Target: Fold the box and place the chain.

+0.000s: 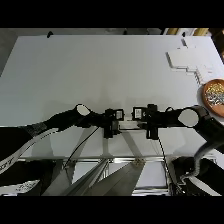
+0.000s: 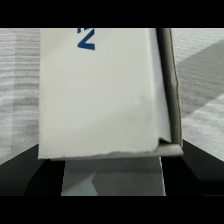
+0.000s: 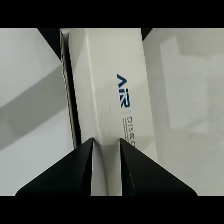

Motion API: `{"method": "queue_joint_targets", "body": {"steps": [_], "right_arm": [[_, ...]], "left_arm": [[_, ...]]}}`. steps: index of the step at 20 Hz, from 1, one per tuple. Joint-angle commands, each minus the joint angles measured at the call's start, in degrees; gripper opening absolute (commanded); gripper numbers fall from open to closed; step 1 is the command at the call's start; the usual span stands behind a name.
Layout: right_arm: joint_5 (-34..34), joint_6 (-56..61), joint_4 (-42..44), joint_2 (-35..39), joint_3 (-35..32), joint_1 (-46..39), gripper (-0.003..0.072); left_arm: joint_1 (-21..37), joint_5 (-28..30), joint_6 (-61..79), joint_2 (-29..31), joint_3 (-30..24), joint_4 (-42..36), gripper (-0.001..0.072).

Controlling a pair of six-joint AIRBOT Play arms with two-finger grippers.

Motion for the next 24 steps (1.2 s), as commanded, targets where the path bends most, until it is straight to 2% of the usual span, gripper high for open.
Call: {"method": "queue_joint_targets", "body": {"steps": [1, 14, 17, 18, 24], "right_arm": [[0.24, -0.04, 0.55, -0.02, -0.02, 0.00, 0.0160], [1.64, -0.02, 0.57, -0.83, -0.39, 0.00, 0.0190], [1.90, -0.02, 0.94, -0.39, -0.39, 0.00, 0.0300], [1.99, -0.04, 1.49, 0.13, -0.39, 0.00, 0.0316], [3.52, -0.02, 3.17, 2.58, -0.37, 0.00, 0.0319]], "left_arm": [[-0.02, -0.04, -0.02, 0.02, 0.00, 0.02, 0.0253], [-0.02, -0.07, -0.02, 0.02, 0.00, 0.02, 0.0253], [-0.02, -0.04, -0.02, 0.02, 0.00, 0.04, 0.0253], [-0.02, -0.07, -0.02, 0.02, 0.00, 0.02, 0.0253], [-0.02, -0.07, -0.02, 0.02, 0.02, 0.02, 0.0253]]}}
